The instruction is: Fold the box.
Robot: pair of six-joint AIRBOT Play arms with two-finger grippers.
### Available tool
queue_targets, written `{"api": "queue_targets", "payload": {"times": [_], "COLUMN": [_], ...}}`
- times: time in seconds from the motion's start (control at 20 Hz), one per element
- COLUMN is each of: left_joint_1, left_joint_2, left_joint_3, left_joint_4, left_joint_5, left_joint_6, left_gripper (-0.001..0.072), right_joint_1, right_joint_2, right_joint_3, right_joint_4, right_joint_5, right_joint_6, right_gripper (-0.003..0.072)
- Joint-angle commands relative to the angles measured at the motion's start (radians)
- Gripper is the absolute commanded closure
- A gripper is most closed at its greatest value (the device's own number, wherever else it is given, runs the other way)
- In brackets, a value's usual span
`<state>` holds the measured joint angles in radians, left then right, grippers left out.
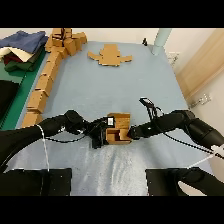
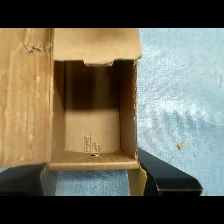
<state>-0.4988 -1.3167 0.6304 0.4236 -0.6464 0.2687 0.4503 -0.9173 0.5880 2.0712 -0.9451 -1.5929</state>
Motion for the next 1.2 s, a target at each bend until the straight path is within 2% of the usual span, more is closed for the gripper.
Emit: {"api": "queue_targets", "payload": {"times": [0.0, 0.2, 0.4, 0.55, 0.9, 1.1, 1.15], "left_joint_1": [0.0, 0.0, 0.0, 0.0, 0.0, 0.0, 0.0], "left_joint_2": [0.0, 0.0, 0.0, 0.0, 0.0, 0.0, 0.0], "left_joint_3": [0.0, 0.0, 0.0, 0.0, 0.0, 0.0, 0.0], "left_joint_4": [0.0, 0.0, 0.0, 0.0, 0.0, 0.0, 0.0], "left_joint_5": [0.0, 0.0, 0.0, 0.001, 0.0, 0.0, 0.0], "left_joint_6": [0.0, 0.0, 0.0, 0.0, 0.0, 0.0, 0.0], "left_gripper": [0.0296, 0.0295, 0.0296, 0.0296, 0.0296, 0.0296, 0.0296], "right_joint_1": [0.08, 0.21, 0.324, 0.379, 0.406, 0.406, 0.406], "right_joint_2": [-0.042, -0.121, -0.221, -0.299, -0.406, -0.411, -0.411], "right_joint_3": [0.017, 0.105, 0.213, 0.276, 0.325, 0.325, 0.325], "right_joint_4": [-0.034, -0.341, -0.549, -0.596, -0.591, -0.595, -0.595], "right_joint_5": [0.061, 0.036, -0.104, -0.187, -0.196, -0.196, -0.196], "right_joint_6": [0.113, 0.43, 0.679, 0.784, 0.904, 0.949, 0.949], "right_gripper": [0.0226, 0.0226, 0.0227, 0.0227, 0.0229, 0.0337, 0.0432]}}
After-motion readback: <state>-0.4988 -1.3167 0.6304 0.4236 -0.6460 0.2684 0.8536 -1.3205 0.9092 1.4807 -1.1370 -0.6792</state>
